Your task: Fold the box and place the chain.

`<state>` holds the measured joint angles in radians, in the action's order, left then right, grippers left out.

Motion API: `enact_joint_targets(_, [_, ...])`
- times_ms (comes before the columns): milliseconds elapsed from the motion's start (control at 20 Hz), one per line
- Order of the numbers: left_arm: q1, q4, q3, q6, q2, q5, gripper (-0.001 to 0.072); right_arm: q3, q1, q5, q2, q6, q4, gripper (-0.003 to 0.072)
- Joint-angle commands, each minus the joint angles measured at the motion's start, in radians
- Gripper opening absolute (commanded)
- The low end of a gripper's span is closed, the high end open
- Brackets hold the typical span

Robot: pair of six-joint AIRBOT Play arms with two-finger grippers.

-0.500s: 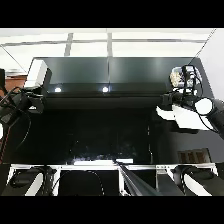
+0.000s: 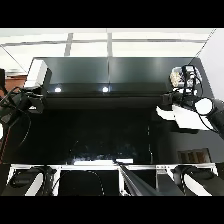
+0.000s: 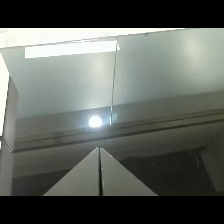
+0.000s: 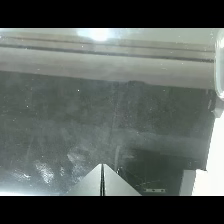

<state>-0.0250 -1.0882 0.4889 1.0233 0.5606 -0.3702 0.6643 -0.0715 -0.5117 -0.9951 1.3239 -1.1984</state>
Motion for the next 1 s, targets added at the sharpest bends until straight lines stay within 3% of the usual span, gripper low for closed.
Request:
enact_joint_targets(0, [0.0,0.0,0.0,0.0,-0.001,0.0,0.0024,0.0,0.001,0.001,-0.001,0.0,0.0,0.0014])
enact_joint_targets(200, [0.0,0.0,0.0,-0.002,0.0,0.011,0.0024,0.0,0.001,0.05,-0.001,0.002,0.106,0.0014])
enact_joint_targets(300, [0.0,0.002,0.0,-0.001,0.006,0.071,0.0025,0.0,0.001,0.035,-0.001,0.007,0.252,0.0015])
enact_joint_targets(400, [0.001,0.013,0.0,0.002,0.013,0.122,0.0025,0.0,0.001,0.076,-0.001,0.007,0.271,0.0016])
enact_joint_targets(450, [0.006,0.036,-0.001,0.002,0.02,0.164,0.0025,0.0,0.002,0.104,-0.001,0.007,0.256,0.0096])
enact_joint_targets(500, [0.009,0.065,0.0,0.002,0.031,0.211,0.0025,0.0,0.002,0.126,-0.001,0.006,0.227,0.0471])
enact_joint_targets(550, [0.012,0.089,0.0,0.002,0.042,0.239,0.0025,0.0,0.002,0.139,-0.001,0.005,0.165,0.072])
enact_joint_targets(650, [0.012,0.124,0.0,0.002,0.055,0.253,0.0025,0.001,0.04,0.107,-0.001,0.009,0.062,0.072])
enact_joint_targets(750, [0.012,0.139,0.0,0.002,0.057,0.254,0.0027,0.027,0.168,0.008,-0.002,0.046,-0.015,0.072])
enact_joint_targets(800, [0.012,0.14,0.0,0.002,0.059,0.241,0.0079,0.051,0.267,-0.04,-0.003,0.097,-0.078,0.072])
enact_joint_targets(850, [0.012,0.14,0.0,0.002,0.064,0.225,0.0366,0.077,0.371,-0.074,-0.006,0.127,-0.124,0.072])
enact_joint_targets(900, [0.012,0.14,0.0,0.004,0.074,0.193,0.072,0.105,0.482,-0.1,-0.015,0.128,-0.145,0.072])
enact_joint_targets(950, [0.012,0.169,0.0,0.019,0.088,0.158,0.0697,0.142,0.606,-0.131,-0.035,0.125,-0.145,0.072])
